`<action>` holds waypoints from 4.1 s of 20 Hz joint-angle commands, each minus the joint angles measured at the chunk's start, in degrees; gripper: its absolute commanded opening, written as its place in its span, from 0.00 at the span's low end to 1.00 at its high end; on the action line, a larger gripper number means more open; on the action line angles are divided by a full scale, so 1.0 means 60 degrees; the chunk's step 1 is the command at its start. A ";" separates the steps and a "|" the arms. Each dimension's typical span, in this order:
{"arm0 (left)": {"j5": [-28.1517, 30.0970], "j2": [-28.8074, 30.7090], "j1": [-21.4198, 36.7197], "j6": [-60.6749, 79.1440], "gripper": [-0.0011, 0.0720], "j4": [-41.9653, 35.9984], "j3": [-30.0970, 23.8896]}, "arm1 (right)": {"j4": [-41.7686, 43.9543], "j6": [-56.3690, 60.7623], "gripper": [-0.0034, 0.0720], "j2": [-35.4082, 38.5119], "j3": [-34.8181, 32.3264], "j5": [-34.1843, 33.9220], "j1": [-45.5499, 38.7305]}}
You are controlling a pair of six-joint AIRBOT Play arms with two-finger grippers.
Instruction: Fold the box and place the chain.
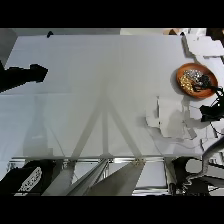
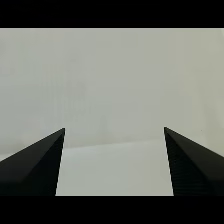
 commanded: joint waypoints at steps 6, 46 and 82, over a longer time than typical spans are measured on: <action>0.0004 0.0007 -0.0004 0.0000 0.97 0.0000 0.0011 | 0.5366 -0.1858 0.05 0.1716 0.0004 -0.1341 0.1519; 0.0004 0.0007 -0.0004 0.0007 0.97 0.0000 0.0011 | 1.0972 -0.5275 0.06 0.0739 -0.3362 -0.9486 0.7876; -0.5293 -0.8134 -0.2244 0.6029 0.97 -0.3024 0.5836 | 1.0972 -0.5275 0.06 0.0739 -0.3362 -0.9490 0.7876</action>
